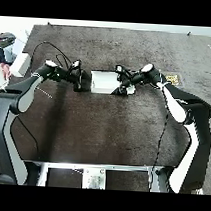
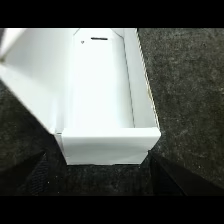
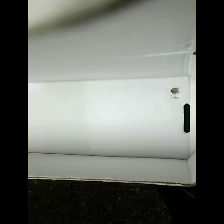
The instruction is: Fold the box and place the chain.
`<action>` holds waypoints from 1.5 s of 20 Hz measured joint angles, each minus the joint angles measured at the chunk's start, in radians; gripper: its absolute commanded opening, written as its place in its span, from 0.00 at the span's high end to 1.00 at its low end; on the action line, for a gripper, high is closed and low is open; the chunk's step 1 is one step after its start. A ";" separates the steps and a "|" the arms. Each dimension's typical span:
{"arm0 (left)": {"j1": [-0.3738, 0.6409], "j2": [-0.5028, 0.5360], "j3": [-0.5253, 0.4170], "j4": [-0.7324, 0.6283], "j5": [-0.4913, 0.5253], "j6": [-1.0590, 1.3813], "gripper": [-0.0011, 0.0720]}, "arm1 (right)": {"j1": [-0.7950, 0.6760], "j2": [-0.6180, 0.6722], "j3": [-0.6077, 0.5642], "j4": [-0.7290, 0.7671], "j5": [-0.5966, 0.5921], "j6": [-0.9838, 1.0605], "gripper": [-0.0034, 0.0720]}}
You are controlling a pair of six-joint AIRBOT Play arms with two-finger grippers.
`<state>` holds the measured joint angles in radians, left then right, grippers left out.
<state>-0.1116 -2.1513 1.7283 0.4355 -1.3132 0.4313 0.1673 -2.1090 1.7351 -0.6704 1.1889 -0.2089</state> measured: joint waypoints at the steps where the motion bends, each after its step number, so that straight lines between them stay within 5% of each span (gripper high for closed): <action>1: -0.003 -0.002 0.001 -0.003 0.000 0.002 0.02 | 0.001 0.000 0.000 0.000 0.000 0.000 0.74; 30: -0.047 -0.039 0.014 -0.042 0.092 0.038 0.02 | 0.001 0.000 0.001 0.001 -0.003 0.000 0.74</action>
<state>-0.1589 -2.1906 1.7424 0.3931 -1.2213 0.4690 0.1680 -2.1090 1.7359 -0.6693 1.1862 -0.2085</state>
